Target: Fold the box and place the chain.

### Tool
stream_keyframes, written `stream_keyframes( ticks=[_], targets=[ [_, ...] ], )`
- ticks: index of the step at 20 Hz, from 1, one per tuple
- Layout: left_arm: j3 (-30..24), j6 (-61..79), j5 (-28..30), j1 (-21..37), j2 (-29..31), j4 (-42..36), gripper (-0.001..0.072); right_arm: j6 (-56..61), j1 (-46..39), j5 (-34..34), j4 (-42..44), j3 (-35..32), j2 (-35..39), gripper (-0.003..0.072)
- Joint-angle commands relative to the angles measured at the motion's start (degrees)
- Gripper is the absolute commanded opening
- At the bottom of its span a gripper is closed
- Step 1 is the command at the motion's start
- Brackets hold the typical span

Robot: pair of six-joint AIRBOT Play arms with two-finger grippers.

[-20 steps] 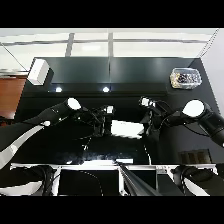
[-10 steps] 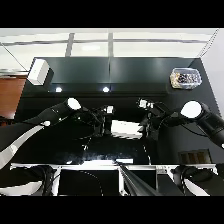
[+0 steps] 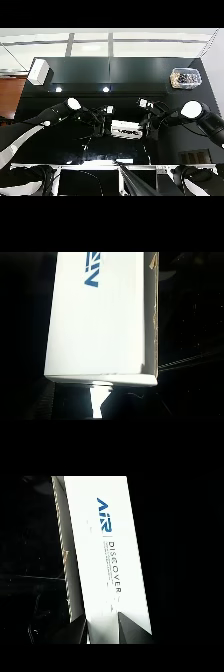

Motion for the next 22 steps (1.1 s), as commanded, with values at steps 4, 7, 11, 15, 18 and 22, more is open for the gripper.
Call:
stream_keyframes(
  ticks=[4, 7, 11, 15, 18, 22],
  targets=[
    [0.0, 0.0, 0.0, 0.0, 0.0, 0.0, 0.0330, 0.2, 0.1, 1.8, 0.1, 0.0, 0.0, 0.0180],
    [0.0, 0.0, 0.0, 0.0, 0.0, 0.0, 0.0329, 0.2, 0.0, 2.1, -0.1, 0.0, 0.0, 0.0210],
    [0.0, 0.0, 0.0, 0.0, 0.0, 0.0, 0.0329, 0.2, 0.0, 2.1, -0.3, -0.1, 0.0, 0.0212],
    [0.0, 0.0, 0.0, 0.0, 0.0, 0.0, 0.0330, 0.2, 0.0, 2.1, -0.5, -0.1, 0.0, 0.0273],
    [0.0, 0.0, 0.0, 0.0, 0.0, 0.0, 0.0330, 0.2, 0.0, 2.1, -1.5, -0.1, 0.0, 0.0273],
    [0.0, 0.0, 0.0, 0.0, 0.0, 0.0, 0.0330, 0.2, 0.0, 2.1, -1.5, -0.1, 0.0, 0.0272]
  ],
)
